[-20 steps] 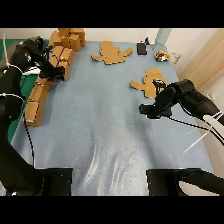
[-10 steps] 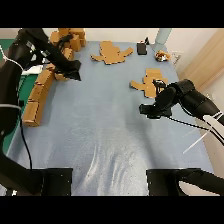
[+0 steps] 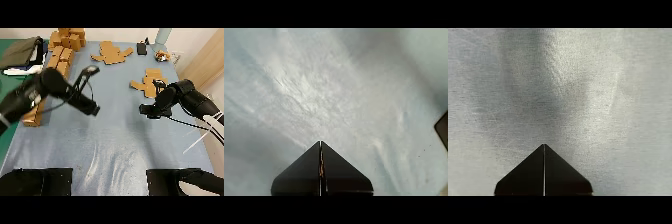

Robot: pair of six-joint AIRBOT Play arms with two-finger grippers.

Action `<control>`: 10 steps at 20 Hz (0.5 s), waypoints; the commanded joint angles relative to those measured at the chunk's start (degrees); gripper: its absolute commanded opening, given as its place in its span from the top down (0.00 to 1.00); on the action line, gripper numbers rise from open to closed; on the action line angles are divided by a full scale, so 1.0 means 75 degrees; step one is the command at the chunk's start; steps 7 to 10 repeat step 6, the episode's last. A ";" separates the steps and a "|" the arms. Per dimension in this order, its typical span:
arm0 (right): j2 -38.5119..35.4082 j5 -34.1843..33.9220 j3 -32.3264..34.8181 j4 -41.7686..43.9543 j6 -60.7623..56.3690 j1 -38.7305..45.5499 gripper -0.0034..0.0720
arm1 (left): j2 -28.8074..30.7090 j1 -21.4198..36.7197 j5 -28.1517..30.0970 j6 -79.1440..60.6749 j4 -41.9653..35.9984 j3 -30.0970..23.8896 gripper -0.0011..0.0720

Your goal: Fold the box.

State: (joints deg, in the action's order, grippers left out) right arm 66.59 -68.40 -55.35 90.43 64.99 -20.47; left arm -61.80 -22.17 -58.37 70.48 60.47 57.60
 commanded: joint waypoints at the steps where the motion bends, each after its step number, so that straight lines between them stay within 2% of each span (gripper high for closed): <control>1: 0.0003 0.0000 -0.0006 0.0003 0.0000 0.0003 0.95 | 0.1040 -0.0423 0.1309 -0.0070 0.0000 -0.1693 0.97; 10: 0.0003 0.0000 -0.0006 0.0003 0.0000 0.0003 0.95 | 0.1046 -0.0423 0.1309 -0.0070 -0.0006 -0.1702 0.96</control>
